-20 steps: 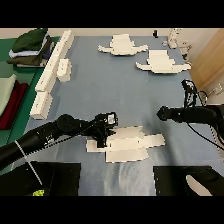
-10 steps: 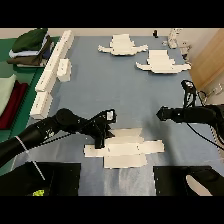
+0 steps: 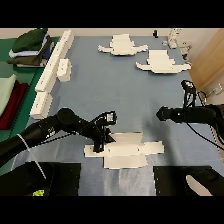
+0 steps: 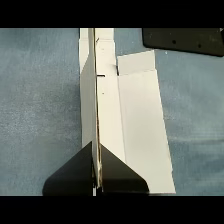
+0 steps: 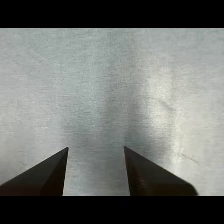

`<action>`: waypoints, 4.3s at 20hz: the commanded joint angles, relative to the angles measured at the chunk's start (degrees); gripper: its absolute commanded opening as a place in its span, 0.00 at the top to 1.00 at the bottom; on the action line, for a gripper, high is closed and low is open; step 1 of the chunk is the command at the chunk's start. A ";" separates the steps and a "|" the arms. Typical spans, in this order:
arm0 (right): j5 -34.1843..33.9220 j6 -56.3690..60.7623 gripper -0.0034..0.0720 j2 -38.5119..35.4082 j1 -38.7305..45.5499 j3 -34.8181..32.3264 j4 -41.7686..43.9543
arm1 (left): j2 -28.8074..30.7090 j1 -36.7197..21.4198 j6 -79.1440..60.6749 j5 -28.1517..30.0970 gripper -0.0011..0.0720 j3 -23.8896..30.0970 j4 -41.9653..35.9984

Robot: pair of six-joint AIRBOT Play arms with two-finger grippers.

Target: Fold the box.

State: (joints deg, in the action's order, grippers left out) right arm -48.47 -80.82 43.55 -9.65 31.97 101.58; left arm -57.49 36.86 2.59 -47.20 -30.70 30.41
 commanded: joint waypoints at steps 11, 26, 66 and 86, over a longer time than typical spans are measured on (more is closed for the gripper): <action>-0.04 -0.02 0.27 0.04 0.02 0.02 1.11 | -0.07 -0.15 0.22 0.22 0.96 -0.02 0.92; -0.07 -0.02 0.27 0.04 0.02 0.02 1.11 | -3.34 -0.04 -0.07 -2.08 0.96 -1.31 2.21; -31.19 -0.28 0.95 -25.57 -22.60 -1.57 9.25 | -3.56 -0.15 0.00 -2.29 0.96 -4.31 4.28; -4.81 4.39 0.16 -2.91 -75.47 -9.77 -25.24 | -3.56 -0.09 0.00 -2.29 0.96 -4.31 4.28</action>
State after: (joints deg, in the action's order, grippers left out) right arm -56.64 -77.28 37.36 -83.50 22.22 80.51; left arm -61.10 36.73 2.61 -49.54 -34.94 34.70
